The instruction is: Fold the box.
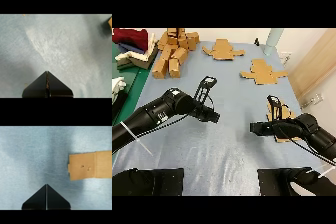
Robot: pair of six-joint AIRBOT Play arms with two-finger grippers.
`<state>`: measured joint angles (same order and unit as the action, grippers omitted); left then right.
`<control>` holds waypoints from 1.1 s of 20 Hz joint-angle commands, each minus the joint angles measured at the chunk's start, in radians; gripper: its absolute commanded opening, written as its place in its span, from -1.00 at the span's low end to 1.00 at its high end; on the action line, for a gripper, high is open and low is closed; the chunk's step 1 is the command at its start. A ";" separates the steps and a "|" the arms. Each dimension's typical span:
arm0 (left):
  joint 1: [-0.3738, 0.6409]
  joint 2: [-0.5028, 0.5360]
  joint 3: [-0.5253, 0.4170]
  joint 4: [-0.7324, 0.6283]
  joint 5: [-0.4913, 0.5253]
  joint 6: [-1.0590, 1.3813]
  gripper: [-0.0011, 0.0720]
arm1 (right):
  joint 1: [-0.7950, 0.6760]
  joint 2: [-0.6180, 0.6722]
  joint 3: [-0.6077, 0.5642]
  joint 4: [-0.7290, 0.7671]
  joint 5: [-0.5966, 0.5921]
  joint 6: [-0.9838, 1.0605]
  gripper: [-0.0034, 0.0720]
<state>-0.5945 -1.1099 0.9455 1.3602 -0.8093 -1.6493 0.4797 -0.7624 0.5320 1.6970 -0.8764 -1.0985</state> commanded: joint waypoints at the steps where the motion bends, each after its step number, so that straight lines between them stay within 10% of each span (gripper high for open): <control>1: 0.000 -0.006 0.000 -0.019 0.069 0.002 -0.93 | 0.000 -0.005 0.000 0.020 0.031 0.080 -0.89; 2: 0.000 -0.010 0.000 -0.019 0.086 0.002 -0.93 | 0.000 -0.010 0.001 0.023 0.039 0.096 -0.84; 4: 0.000 -0.016 0.000 -0.023 0.093 0.002 -0.85 | -0.033 -0.018 0.021 -0.053 0.001 0.096 -0.09; 6: 0.000 -0.021 0.000 -0.043 0.094 -0.002 0.92 | -0.172 -0.018 0.098 -0.227 -0.139 0.092 0.00; 9: 0.001 -0.022 0.000 -0.090 0.093 -0.001 0.90 | -0.540 -0.048 0.232 -0.394 -0.256 -0.198 0.11; 14: 0.003 -0.031 0.001 -0.199 0.090 0.000 0.90 | -1.117 -0.342 0.400 -0.212 -0.229 -0.724 0.36; 22: 0.004 -0.036 0.001 -0.246 0.047 -0.001 0.90 | -1.261 -0.693 0.652 -0.042 -0.303 -1.037 0.36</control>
<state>-0.5915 -1.1454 0.9455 1.1362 -0.7536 -1.6501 -0.7433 -1.3617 1.1015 1.5993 -1.1400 -2.0003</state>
